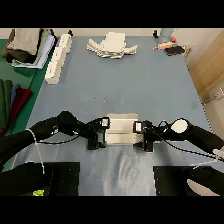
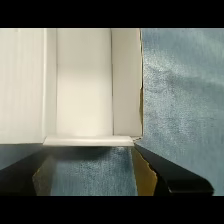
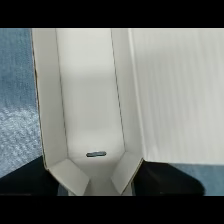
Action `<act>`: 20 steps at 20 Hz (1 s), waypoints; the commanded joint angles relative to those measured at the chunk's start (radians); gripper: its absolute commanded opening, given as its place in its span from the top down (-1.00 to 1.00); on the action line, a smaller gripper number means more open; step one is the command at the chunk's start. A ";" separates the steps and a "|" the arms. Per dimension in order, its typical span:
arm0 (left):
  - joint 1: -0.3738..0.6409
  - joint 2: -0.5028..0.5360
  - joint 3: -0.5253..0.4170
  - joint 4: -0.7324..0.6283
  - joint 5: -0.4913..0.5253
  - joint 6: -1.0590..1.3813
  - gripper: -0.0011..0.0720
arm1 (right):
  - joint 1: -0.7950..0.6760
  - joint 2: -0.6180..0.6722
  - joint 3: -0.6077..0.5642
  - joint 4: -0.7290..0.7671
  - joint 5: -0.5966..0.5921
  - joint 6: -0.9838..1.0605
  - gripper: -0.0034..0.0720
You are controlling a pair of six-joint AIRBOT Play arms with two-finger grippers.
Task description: Fold the box.
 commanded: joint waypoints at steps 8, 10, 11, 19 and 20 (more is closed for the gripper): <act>0.000 0.017 -0.008 -0.008 0.071 -0.048 -0.95 | 0.000 0.000 0.001 0.001 0.000 0.000 -0.68; 0.000 0.040 -0.018 0.055 0.071 -0.089 -0.95 | 0.000 0.000 0.001 0.001 0.000 0.000 -0.68; 0.000 0.048 -0.024 0.065 0.076 -0.095 -0.95 | 0.000 0.000 0.001 0.001 0.000 0.000 -0.68; -0.039 0.031 -0.025 -0.154 0.111 0.141 -0.95 | 0.000 0.000 0.001 0.001 0.000 0.000 -0.68; -0.039 0.020 -0.025 -0.156 0.115 0.143 -0.95 | 0.000 0.000 0.001 0.001 0.000 0.000 -0.68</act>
